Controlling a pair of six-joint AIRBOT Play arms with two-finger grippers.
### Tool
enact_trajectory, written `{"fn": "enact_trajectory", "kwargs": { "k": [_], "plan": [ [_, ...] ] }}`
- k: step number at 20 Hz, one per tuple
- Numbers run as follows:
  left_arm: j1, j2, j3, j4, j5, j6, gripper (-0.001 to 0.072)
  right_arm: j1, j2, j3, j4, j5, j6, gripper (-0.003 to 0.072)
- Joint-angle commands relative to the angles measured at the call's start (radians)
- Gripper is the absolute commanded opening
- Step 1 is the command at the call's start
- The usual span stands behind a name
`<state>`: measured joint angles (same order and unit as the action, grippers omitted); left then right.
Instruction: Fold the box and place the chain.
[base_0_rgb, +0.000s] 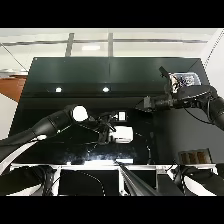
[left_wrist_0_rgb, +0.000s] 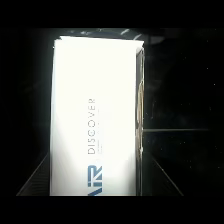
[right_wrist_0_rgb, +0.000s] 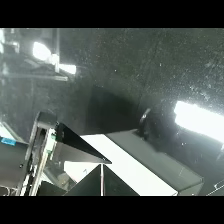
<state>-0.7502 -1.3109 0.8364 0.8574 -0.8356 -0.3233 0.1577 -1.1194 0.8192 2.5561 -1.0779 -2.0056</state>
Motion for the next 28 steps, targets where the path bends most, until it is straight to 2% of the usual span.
{"fn": "enact_trajectory", "kwargs": {
  "k": [1, 5, 9, 10, 11, 14, 17, 19, 22, 24, 26, 28],
  "plan": [
    [-0.024, -0.006, -0.004, 0.044, 0.064, -0.029, 0.0708, -0.001, 0.000, 0.000, 0.000, 0.000, 0.000, 0.0021],
    [-0.040, -0.029, -0.021, 0.051, 0.155, -0.029, 0.0707, -0.001, 0.000, 0.000, 0.000, 0.009, 0.000, 0.0021],
    [-0.049, -0.078, -0.021, 0.060, 0.114, -0.029, 0.0697, -0.018, 0.000, 0.000, 0.001, 0.028, 0.001, 0.0021],
    [-0.047, -0.076, -0.020, 0.083, 0.105, -0.049, 0.0620, -0.029, 0.000, 0.000, 0.001, 0.027, 0.001, 0.0021],
    [-0.041, -0.071, -0.013, 0.129, 0.088, -0.085, 0.0457, -0.044, 0.000, 0.000, 0.001, 0.026, 0.001, 0.0021],
    [0.023, -0.030, 0.010, 0.254, 0.051, -0.173, 0.0441, -0.092, 0.001, 0.001, 0.002, 0.026, 0.001, 0.0021],
    [0.198, 0.047, 0.017, 0.268, 0.048, -0.179, 0.0441, -0.120, 0.002, 0.001, 0.002, 0.025, 0.001, 0.0021],
    [0.362, 0.073, 0.035, 0.266, 0.067, -0.185, 0.0442, -0.122, 0.001, 0.001, 0.001, 0.027, 0.001, 0.0021],
    [0.648, 0.058, 0.081, 0.269, 0.245, -0.397, 0.0441, -0.122, 0.001, 0.001, 0.001, 0.027, 0.001, 0.0021],
    [0.825, -0.002, 0.161, 0.269, 0.277, -0.518, 0.0441, -0.122, 0.001, 0.001, 0.001, 0.027, 0.002, 0.0021],
    [0.968, -0.126, 0.301, 0.269, 0.206, -0.596, 0.0442, -0.122, 0.001, 0.001, 0.002, 0.035, 0.002, 0.0021],
    [1.041, -0.244, 0.429, 0.269, 0.154, -0.634, 0.0442, -0.122, 0.001, 0.001, 0.002, 0.042, 0.002, 0.0021]
  ]
}}
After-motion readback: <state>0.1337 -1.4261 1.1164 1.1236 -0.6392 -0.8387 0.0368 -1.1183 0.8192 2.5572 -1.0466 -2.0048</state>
